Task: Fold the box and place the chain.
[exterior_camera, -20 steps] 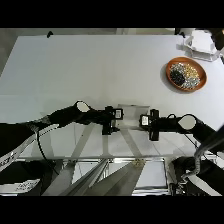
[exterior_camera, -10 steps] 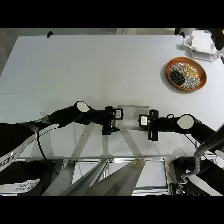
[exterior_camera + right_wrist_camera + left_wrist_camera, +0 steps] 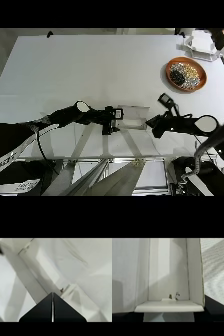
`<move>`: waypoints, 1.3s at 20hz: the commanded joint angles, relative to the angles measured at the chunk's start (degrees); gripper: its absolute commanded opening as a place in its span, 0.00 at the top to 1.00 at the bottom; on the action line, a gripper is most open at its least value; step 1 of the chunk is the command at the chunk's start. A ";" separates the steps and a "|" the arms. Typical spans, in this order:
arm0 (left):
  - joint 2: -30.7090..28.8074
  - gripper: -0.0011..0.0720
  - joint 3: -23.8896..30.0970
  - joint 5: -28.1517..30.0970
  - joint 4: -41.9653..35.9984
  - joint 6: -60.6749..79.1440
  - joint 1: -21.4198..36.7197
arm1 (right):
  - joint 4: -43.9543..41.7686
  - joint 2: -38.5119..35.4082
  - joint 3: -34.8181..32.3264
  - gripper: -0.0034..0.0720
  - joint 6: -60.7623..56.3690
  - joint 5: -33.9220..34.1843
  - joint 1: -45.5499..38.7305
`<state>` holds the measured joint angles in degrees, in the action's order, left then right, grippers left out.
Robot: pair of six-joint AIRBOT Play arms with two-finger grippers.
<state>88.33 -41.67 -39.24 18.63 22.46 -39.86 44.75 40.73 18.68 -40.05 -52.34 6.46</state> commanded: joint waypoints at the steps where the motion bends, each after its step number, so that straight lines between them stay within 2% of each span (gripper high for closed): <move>1: -0.02 0.56 0.00 0.00 0.04 0.04 -0.02 | 0.74 -3.96 1.75 0.94 -27.82 -8.81 -9.57; 5: -0.02 0.56 0.00 0.00 0.04 0.04 -0.02 | 5.84 -3.93 6.58 0.94 -33.70 -18.27 -19.91; 7: -0.02 0.56 0.00 0.00 0.02 0.04 -0.02 | 11.72 -3.87 8.28 0.94 -35.01 -21.92 -23.71; 10: -0.02 0.56 0.00 0.00 0.04 0.04 -0.02 | 23.67 -2.84 8.33 0.94 -39.67 -22.64 -24.74; 11: -0.02 0.56 0.00 0.00 0.04 0.04 -0.02 | 24.33 -1.95 8.28 0.94 -39.67 -22.64 -24.72; 17: -0.02 0.56 0.00 0.00 0.02 0.04 -0.02 | 21.79 6.93 8.17 0.94 -39.41 -19.74 -21.62; 26: -0.02 0.56 0.00 0.00 0.04 0.04 -0.02 | 13.51 21.84 7.26 0.94 -34.38 -9.88 -12.52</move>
<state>88.33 -41.69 -39.24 18.65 22.50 -39.86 61.58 58.22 26.20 -76.71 -65.98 -8.10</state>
